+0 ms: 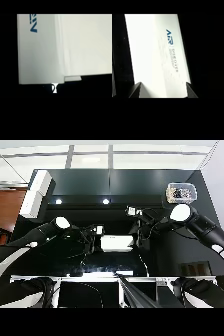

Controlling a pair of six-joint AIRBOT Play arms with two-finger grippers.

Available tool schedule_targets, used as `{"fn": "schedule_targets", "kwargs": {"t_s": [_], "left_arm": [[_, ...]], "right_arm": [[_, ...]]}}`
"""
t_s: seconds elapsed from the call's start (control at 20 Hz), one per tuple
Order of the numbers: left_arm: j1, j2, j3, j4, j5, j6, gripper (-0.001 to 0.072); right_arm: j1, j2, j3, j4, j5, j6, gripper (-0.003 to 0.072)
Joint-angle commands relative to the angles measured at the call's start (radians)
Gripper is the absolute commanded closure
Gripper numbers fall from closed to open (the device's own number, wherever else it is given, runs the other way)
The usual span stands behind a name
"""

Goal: Fold the box and place the chain.

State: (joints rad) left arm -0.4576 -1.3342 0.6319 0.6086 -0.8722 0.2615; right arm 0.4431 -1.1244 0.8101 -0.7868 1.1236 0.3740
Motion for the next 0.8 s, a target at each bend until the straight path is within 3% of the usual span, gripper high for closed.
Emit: {"fn": "schedule_targets", "kwargs": {"t_s": [0.0,0.2,0.75], "left_arm": [[0.000,0.000,0.000,0.000,0.000,0.000,0.0370],[0.000,0.000,0.000,0.000,0.000,0.000,0.0370],[0.000,0.000,0.000,0.000,0.000,0.000,0.0370]], "right_arm": [[0.049,0.003,-0.013,-0.035,-0.052,0.011,0.0051],[0.066,0.003,-0.013,-0.068,-0.131,0.012,0.0050],[0.112,0.002,-0.013,-0.085,-0.100,0.011,0.0050]]}}
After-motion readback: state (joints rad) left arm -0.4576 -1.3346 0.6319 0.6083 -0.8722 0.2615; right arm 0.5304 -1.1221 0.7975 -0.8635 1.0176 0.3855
